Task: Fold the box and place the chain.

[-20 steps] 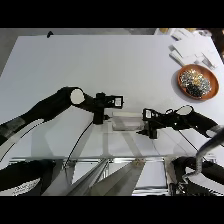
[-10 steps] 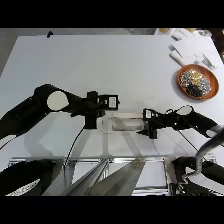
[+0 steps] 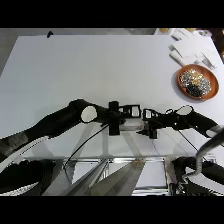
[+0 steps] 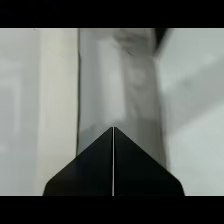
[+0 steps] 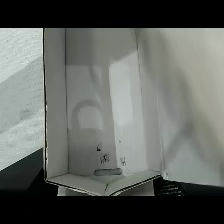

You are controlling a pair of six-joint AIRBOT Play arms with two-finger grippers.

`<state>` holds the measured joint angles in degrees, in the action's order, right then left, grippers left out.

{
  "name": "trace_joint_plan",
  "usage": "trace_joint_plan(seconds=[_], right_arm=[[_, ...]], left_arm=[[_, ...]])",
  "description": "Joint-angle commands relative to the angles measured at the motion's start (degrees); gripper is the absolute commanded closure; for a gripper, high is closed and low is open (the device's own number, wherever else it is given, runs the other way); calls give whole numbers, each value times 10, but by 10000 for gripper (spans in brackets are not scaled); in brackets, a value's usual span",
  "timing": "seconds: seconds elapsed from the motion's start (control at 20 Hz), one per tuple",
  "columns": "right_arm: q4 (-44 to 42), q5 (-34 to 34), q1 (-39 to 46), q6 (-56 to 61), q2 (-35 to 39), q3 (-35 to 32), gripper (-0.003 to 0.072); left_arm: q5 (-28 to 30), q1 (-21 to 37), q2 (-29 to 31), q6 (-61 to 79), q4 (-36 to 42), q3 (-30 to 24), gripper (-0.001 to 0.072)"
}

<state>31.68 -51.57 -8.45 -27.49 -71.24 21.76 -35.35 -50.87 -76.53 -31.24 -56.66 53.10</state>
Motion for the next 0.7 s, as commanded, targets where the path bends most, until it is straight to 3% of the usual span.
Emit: trace_joint_plan(seconds=[0.0,0.45,0.65], right_arm=[[0,0,0,0,0,0,290],[0,0,0,0,0,0,290],[0,0,0,0,0,0,290]], left_arm=[[170,15,-34,-29,67,1,701],[79,52,-97,-52,114,1,701],[3,94,-34,-50,77,1,702]])
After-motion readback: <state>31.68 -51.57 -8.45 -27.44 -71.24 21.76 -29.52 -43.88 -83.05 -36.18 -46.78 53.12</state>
